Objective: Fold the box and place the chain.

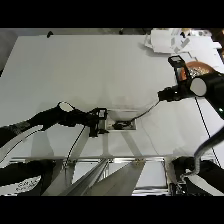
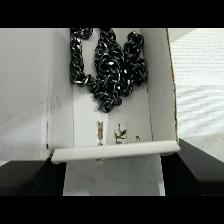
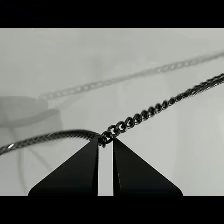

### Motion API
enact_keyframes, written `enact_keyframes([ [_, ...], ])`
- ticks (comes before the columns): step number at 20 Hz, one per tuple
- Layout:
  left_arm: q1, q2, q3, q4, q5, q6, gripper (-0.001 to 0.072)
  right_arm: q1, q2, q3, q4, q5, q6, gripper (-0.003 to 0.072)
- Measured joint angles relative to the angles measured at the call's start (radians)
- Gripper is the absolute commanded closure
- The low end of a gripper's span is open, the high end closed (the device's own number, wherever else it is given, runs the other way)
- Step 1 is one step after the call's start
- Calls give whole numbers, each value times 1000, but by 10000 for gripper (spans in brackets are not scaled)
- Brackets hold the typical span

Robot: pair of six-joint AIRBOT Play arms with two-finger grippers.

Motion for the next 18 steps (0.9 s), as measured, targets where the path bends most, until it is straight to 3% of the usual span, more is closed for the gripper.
enact_keyframes([
  [8,0,0,0,0,0,0,571,267,281,0,120,62,64,671],
  [12,0,0,0,0,0,0,571,389,332,0,209,51,87,671],
  [18,0,0,0,0,0,0,571,495,346,-7,298,-90,95,670],
])
